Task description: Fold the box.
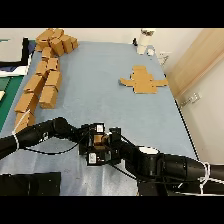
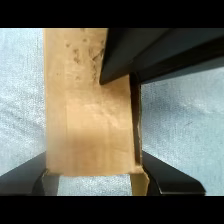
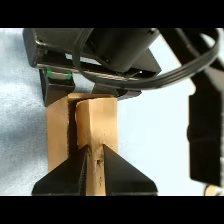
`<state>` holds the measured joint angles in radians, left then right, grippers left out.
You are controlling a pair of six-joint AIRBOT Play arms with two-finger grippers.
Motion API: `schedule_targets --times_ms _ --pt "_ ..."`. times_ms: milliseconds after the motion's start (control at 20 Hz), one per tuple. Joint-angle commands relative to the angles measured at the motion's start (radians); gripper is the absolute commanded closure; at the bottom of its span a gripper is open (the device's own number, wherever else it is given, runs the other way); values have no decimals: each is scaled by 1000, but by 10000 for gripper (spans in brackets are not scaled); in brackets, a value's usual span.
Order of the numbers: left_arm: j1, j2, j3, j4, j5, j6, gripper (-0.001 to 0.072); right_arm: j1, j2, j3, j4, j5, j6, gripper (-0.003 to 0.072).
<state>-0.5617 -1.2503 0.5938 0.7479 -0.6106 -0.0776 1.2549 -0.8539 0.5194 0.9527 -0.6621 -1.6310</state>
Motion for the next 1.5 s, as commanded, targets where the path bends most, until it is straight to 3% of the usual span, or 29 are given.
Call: schedule_targets --times_ms 0,850,950,1150,1300,1400,1450 --pt "0 -1 0 0 0 0 239 0 -1 1 32 0 0 544" --pt "0 -1 0 0 0 0 239 0 -52 -1 108 -1 -3 538" --pt "0 -1 0 0 0 0 239 0 -31 3 101 -5 -3 497" --pt "0 -1 0 0 0 0 239 0 67 43 109 -102 3 497" --pt "0 -1 0 0 0 0 239 0 169 55 212 -252 237 517" --pt "0 -1 0 0 0 0 239 -9 237 26 380 -309 519 683" --pt "0 -1 0 0 0 0 239 -9 273 -14 454 -294 629 684"
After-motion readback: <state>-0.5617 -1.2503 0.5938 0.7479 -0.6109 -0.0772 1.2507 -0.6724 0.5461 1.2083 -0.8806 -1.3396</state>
